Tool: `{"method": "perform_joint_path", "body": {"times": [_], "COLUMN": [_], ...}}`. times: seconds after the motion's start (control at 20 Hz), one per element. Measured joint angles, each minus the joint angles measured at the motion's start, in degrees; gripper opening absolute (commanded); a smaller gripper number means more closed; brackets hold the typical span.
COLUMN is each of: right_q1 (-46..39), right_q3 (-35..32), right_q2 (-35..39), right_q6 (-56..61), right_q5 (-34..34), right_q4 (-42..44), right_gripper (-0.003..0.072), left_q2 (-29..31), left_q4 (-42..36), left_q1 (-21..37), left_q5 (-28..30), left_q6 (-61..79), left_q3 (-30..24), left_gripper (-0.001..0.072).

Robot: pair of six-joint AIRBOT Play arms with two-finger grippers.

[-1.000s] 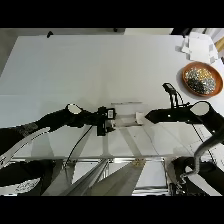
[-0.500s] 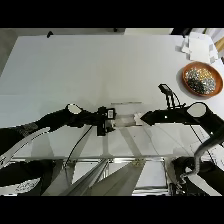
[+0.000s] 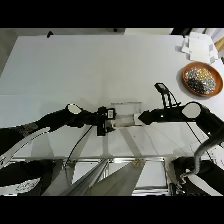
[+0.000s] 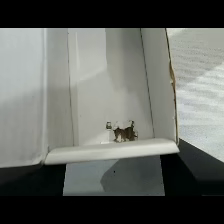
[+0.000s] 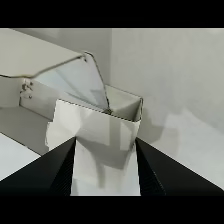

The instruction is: Fold the box and place the chain.

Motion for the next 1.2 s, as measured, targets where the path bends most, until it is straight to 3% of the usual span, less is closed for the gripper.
{"method": "perform_joint_path", "body": {"times": [0.5, 0.8, 1.2], "right_q1": [11.7, 14.9, 16.2], "right_q3": [7.4, 12.0, 15.1], "right_q2": [-6.9, -12.1, -17.3], "right_q6": [21.1, 31.5, 39.8], "right_q5": [0.1, 4.9, 8.5], "right_q4": [-15.8, -23.1, -26.8], "right_gripper": [0.0411, 0.0411, 0.0398], "left_q2": [0.0, 0.0, 0.0], "left_q4": [0.0, 0.0, 0.0], "left_q1": [0.0, 0.0, 0.0], "left_q5": [0.0, 0.0, 0.0], "left_q6": [0.0, 0.0, 0.0], "left_q3": [0.0, 0.0, 0.0], "left_gripper": [0.0069, 0.0069, 0.0069]}}
